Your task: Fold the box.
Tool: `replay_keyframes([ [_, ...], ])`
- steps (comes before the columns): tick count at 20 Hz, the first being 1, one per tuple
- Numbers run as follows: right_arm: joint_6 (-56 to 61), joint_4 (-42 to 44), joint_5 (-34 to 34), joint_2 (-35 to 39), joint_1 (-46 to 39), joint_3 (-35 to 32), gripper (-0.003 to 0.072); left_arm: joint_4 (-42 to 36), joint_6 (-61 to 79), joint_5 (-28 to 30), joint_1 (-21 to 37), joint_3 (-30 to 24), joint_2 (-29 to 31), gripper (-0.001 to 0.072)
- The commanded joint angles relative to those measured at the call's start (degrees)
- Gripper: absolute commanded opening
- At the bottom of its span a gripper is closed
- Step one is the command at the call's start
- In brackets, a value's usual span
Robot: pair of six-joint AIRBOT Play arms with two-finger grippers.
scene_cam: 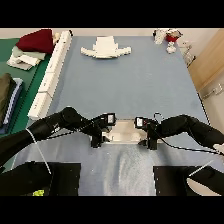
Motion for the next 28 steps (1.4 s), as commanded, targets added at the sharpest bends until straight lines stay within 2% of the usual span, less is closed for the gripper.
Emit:
replay_keyframes([
  [1,0.0,0.0,0.0,0.0,0.0,0.0,0.0568,-2.6,2.8,0.5,-0.8,0.0,-1.0,0.04],
  [2,0.0,0.0,0.0,0.0,0.0,0.0,0.0568,-3.2,2.7,0.4,-0.8,0.0,-1.5,0.0357],
  [3,0.0,0.0,0.0,0.0,0.0,0.0,0.0568,-3.3,2.8,0.0,-0.8,0.0,-1.9,0.0202],
  [4,0.0,0.0,0.0,0.0,0.0,0.0,0.0568,-3.3,2.8,0.1,-1.0,0.0,-2.2,0.0172],
  [10,0.0,0.0,0.0,0.0,0.0,0.0,0.0568,-6.4,4.7,5.0,-3.2,0.1,-3.0,0.0172],
  [16,0.0,0.0,0.0,0.0,0.0,0.0,0.0568,-9.6,5.1,5.2,-3.6,0.1,-3.9,0.0176],
  [17,0.0,0.0,0.0,0.0,0.0,0.0,0.0568,-9.6,5.0,6.2,-3.6,0.1,-3.9,0.0235],
  [18,0.0,0.0,0.0,0.0,0.0,0.0,0.0568,-9.5,4.7,7.0,-3.6,0.1,-3.9,0.0489],
  [19,0.0,0.0,0.0,0.0,0.0,0.0,0.0568,-9.5,4.0,7.2,-3.6,0.1,-3.9,0.0597],
  [22,0.0,0.0,0.0,0.0,0.0,0.0,0.0568,-9.5,4.0,7.0,-3.6,0.1,-3.9,0.0587],
  [23,0.0,0.0,0.0,0.0,0.0,0.0,0.0568,-9.4,2.3,7.0,-3.6,0.1,-3.9,0.0397],
  [24,0.0,0.0,0.0,0.0,0.0,0.0,0.0568,-8.2,0.3,7.0,-3.6,0.1,-3.7,0.0114],
  [25,0.0,0.0,0.0,0.0,0.0,0.0,0.0568,-5.5,-2.1,6.8,-3.6,0.1,-3.2,0.0013],
  [28,0.0,0.0,0.0,0.0,0.0,0.0,0.0568,7.8,-20.7,5.5,-3.5,0.1,-0.5,0.0013],
])
